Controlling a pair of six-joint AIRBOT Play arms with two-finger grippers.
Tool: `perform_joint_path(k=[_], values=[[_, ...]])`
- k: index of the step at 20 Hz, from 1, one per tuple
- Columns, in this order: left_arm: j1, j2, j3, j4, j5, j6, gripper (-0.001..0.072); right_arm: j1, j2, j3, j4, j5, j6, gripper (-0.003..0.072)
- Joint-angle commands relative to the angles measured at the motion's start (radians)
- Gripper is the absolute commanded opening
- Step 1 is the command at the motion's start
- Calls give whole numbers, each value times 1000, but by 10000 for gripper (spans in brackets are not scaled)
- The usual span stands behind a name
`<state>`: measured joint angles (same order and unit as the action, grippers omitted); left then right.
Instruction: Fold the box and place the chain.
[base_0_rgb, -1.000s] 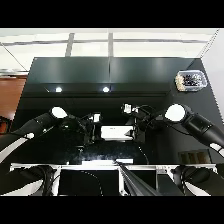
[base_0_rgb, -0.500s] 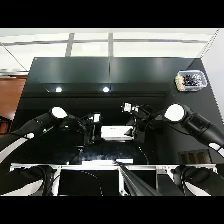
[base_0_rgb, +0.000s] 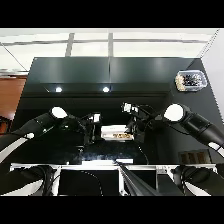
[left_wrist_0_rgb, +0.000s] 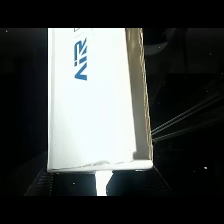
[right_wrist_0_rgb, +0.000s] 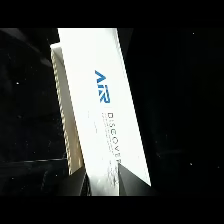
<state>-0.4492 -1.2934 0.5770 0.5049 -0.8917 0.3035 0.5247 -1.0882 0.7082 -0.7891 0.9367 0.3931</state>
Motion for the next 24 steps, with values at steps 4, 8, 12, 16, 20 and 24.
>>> perform_joint_path(k=[4, 8, 12, 16, 20, 24], values=[[0, -1, 1, 0, 0, 1, 388, 1, 0, 0, -29, 5, 4, 212], [0, -1, 1, 0, 0, 1, 387, 1, 0, 0, -31, 5, 5, 333], [0, -1, 1, 0, 0, 0, 387, 1, 0, 0, -31, 6, 5, 333], [0, -1, 1, 0, 0, 1, 387, 1, 0, 0, -31, 27, 5, 333], [0, -1, 1, 0, 0, 1, 388, 1, -3, 0, -35, 28, 6, 333], [0, -1, 1, 0, 0, 1, 387, 1, -6, -1, -35, 27, 8, 332]])
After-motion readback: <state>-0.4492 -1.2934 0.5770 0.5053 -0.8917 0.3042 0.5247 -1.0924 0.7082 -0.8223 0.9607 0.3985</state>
